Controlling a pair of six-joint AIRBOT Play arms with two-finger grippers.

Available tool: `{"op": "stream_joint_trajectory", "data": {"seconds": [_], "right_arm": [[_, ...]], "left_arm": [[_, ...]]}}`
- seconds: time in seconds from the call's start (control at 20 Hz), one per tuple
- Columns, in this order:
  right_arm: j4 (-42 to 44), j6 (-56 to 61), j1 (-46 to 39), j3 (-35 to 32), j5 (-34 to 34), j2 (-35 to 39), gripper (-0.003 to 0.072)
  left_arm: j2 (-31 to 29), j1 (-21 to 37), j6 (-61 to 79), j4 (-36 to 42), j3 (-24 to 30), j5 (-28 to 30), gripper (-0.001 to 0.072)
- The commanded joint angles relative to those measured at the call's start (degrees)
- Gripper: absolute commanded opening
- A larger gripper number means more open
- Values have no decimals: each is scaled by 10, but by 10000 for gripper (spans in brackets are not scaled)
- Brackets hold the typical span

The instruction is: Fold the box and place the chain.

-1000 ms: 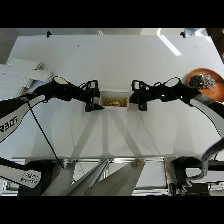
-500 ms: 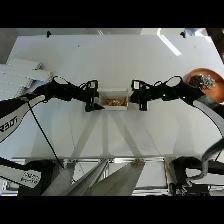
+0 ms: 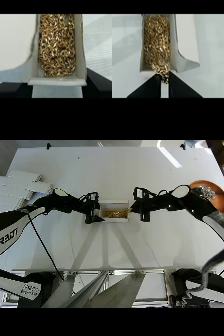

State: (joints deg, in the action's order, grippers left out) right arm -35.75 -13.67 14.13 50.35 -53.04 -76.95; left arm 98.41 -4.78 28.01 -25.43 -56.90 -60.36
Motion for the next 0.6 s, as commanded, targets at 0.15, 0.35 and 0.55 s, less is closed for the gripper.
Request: {"op": "stream_joint_trajectory", "data": {"seconds": [0.15,0.35,0.55], "right_arm": [[50,30,58,0,57,7,224],[50,64,81,0,79,10,405],[50,82,107,0,11,52,367]], "left_arm": [[0,0,0,-1,0,-1,374],[0,0,0,-1,0,-1,374],[0,0,0,-1,0,-1,374]]}}
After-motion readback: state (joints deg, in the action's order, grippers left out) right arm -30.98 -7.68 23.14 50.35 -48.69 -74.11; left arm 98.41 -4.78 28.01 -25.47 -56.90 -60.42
